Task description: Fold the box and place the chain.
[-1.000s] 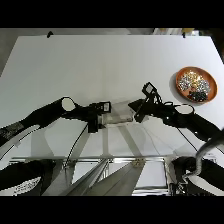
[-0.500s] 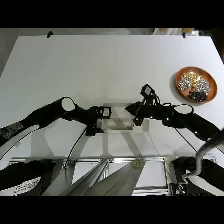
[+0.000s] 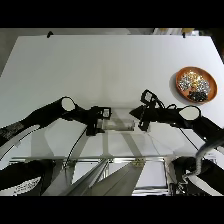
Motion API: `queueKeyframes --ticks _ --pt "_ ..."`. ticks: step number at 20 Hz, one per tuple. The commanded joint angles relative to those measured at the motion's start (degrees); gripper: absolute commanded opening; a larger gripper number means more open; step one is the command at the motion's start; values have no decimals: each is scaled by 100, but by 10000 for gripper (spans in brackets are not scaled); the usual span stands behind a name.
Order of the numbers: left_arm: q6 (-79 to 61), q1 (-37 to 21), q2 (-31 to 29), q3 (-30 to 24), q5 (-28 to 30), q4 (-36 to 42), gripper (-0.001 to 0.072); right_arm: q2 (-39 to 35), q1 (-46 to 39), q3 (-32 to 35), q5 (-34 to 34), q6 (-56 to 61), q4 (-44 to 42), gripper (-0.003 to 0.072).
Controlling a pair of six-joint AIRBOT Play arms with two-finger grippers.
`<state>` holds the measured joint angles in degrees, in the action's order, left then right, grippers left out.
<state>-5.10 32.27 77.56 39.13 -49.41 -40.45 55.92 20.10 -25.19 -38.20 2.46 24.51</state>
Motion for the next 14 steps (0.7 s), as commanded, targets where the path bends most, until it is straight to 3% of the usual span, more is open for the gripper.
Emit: queueKeyframes --ticks 1,3,9,14 --pt "-140 -2 55 4 289 315 109 555 2 -2 352 72 -101 19" --pt "-136 -4 136 4 264 313 109 890 2 -2 321 74 -125 19" --pt "-127 -4 297 4 223 315 109 907 0 -4 0 55 -345 19" --pt "-105 -4 297 4 203 317 109 328 0 -7 -286 59 153 18"
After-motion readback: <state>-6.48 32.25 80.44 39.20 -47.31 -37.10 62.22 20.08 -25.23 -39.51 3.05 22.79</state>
